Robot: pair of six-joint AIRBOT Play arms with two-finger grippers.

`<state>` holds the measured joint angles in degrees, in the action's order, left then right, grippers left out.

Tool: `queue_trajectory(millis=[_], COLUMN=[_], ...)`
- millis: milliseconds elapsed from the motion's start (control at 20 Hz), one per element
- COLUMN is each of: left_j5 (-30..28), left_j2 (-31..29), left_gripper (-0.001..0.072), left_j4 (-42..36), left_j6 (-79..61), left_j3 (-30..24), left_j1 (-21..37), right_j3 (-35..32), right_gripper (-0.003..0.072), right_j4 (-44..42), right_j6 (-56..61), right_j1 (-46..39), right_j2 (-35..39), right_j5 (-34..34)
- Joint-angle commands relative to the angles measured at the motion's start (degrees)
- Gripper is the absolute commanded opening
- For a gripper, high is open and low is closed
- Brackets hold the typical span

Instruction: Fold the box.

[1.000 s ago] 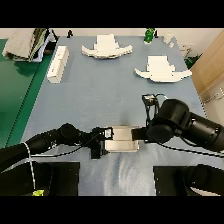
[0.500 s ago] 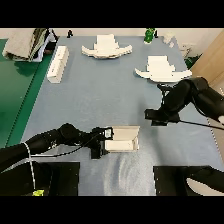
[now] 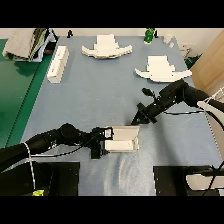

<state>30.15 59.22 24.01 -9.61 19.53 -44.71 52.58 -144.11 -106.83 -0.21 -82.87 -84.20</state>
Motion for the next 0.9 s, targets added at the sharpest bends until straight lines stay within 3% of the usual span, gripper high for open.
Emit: queue_trajectory(millis=[0,250,400,850], left_j5=[-0.02,0.00,0.00,0.00], left_j2=[0.00,0.00,0.00,0.00], left_gripper=[0.0510,0.0509,0.0509,0.0509], left_j4=[0.00,0.00,0.00,0.00], left_j6=[0.00,0.00,0.00,0.00], left_j3=[0.04,0.04,0.04,0.04], left_j1=[0.04,0.04,0.04,0.04], right_j3=[-0.04,-0.04,-1.22,-18.64], right_gripper=[0.0000,0.0001,0.0001,0.0001], right_j4=[-3.23,8.44,10.71,16.39], right_j6=[-12.04,-13.70,-13.92,-14.25], right_j1=[3.54,12.00,17.09,34.62], right_j2=[-0.85,6.10,11.65,30.05], right_j5=[-4.33,4.04,12.17,41.29])
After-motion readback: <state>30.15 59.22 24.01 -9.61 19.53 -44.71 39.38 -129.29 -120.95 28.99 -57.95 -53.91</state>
